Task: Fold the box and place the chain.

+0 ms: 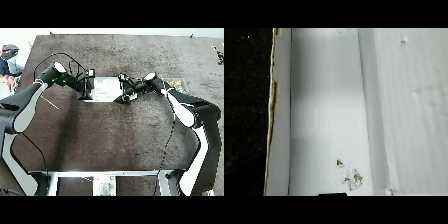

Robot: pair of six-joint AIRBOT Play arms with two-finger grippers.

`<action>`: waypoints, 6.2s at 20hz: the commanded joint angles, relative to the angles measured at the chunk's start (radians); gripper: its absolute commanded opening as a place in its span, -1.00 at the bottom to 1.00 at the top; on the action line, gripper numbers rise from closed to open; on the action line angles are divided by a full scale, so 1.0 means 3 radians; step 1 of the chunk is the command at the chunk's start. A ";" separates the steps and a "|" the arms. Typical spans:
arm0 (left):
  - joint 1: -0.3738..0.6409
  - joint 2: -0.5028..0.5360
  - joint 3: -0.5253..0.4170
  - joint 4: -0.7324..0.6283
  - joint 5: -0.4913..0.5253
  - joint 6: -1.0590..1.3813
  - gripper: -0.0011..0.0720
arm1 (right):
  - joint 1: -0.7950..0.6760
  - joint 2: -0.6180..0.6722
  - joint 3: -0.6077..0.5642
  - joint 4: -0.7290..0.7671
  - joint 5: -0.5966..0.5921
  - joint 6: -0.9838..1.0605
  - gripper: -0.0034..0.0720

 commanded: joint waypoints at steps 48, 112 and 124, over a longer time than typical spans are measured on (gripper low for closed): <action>0.0365 0.0043 -0.0084 -0.0834 -0.0376 -0.0221 -0.95 | 0.0003 0.0000 0.0000 0.0001 0.0000 0.0001 0.32; 0.0262 0.0189 -0.0665 -0.1305 0.0106 -0.3723 -0.17 | 0.0004 0.0000 0.0000 0.0001 0.0001 0.0001 0.32; -0.0003 0.0189 -0.0329 -0.0445 0.0280 -0.4587 0.05 | 0.0004 0.0000 0.0000 0.0001 0.0000 0.0001 0.32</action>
